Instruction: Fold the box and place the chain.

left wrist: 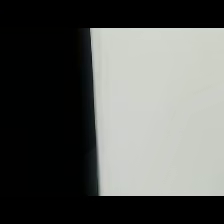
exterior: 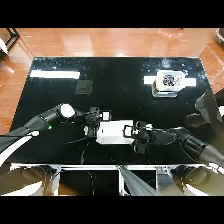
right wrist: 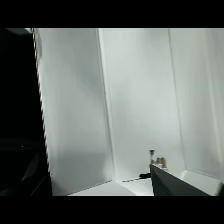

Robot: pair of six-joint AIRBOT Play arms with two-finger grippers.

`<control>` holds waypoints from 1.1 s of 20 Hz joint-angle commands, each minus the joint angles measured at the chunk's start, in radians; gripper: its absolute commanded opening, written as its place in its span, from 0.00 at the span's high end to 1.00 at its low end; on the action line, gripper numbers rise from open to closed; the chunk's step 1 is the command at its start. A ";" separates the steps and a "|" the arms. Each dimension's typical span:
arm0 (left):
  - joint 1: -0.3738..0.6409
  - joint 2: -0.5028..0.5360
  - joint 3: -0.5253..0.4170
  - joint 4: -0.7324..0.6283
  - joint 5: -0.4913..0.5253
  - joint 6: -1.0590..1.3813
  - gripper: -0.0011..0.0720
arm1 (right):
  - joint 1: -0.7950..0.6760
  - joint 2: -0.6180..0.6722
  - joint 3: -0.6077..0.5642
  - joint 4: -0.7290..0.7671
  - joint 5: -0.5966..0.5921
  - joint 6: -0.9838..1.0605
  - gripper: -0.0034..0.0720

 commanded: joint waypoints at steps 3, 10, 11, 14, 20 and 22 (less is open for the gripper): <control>0.000 0.000 0.000 -0.002 -0.002 0.000 0.96 | -0.033 0.059 0.011 -0.077 0.029 0.125 0.04; 0.000 0.000 0.000 -0.002 -0.011 0.000 0.96 | -0.043 0.061 0.058 -0.076 0.029 0.154 0.03; 0.000 0.000 0.000 -0.002 -0.011 0.000 0.96 | -0.043 0.061 0.058 -0.076 0.032 0.154 0.03; 0.000 0.000 0.000 -0.002 -0.010 0.000 0.96 | -0.053 0.061 0.058 -0.094 0.039 0.203 0.03; -0.001 0.000 0.000 -0.002 -0.010 0.000 0.96 | -0.072 0.060 0.058 -0.100 0.043 0.215 0.03; -0.001 0.000 0.000 -0.002 -0.008 0.000 0.96 | -0.071 0.060 0.058 -0.084 0.039 0.162 0.04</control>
